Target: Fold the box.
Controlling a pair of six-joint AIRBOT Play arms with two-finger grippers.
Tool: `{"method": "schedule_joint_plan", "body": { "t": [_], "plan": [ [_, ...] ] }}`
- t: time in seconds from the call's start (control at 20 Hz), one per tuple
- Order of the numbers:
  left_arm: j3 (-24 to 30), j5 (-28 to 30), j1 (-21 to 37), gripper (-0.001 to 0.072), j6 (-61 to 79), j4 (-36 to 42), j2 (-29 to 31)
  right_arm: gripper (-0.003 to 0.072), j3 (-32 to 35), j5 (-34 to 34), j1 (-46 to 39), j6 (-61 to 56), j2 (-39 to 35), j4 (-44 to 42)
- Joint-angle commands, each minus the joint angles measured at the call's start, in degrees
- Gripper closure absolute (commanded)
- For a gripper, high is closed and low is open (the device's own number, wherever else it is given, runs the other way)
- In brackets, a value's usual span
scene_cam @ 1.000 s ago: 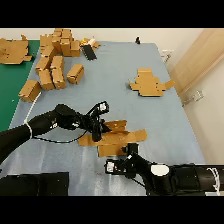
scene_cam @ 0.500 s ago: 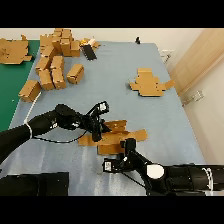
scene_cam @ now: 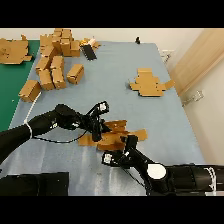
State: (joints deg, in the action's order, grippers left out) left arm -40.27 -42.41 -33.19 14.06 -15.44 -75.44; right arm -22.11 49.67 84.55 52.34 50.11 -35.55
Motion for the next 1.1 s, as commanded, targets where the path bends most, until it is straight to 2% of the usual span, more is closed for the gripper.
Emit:
{"method": "schedule_joint_plan", "body": {
  "t": [0.0, 0.1, 0.3, 0.5, 0.6, 0.75, 1.05],
  "plan": [
    [0.0, 0.0, 0.0, 0.0697, 0.0, 0.0, 0.0, -0.0028, -0.2, 0.5, -1.4, -3.8, -1.9, -3.1],
    [0.0, 0.0, 0.0, 0.0698, 0.0, 0.0, 0.0, -0.0028, -0.1, 0.8, -4.1, -2.6, -5.7, -8.3],
    [0.0, 0.0, 0.0, 0.0698, 0.0, 0.0, 0.0, -0.0027, 1.3, -1.2, -10.1, 11.0, -12.6, -16.2],
    [0.0, 0.0, 0.0, 0.0698, 0.0, 0.0, 0.0, -0.0027, 5.0, -11.9, -18.8, 21.7, -16.0, -21.5],
    [0.0, 0.0, 0.0, 0.0698, 0.0, 0.0, 0.0, -0.0027, 5.5, -16.7, -23.5, 31.8, -16.2, -26.8],
    [0.0, 0.0, 0.0, 0.0698, 0.0, 0.0, 0.0, -0.0027, 5.5, -20.5, -31.5, 47.8, -16.2, -39.2],
    [0.0, 0.0, 0.0, 0.0698, 0.0, 0.0, 0.0, -0.0027, 5.0, -21.5, -48.3, 88.6, -15.0, -73.2]
  ]
}}
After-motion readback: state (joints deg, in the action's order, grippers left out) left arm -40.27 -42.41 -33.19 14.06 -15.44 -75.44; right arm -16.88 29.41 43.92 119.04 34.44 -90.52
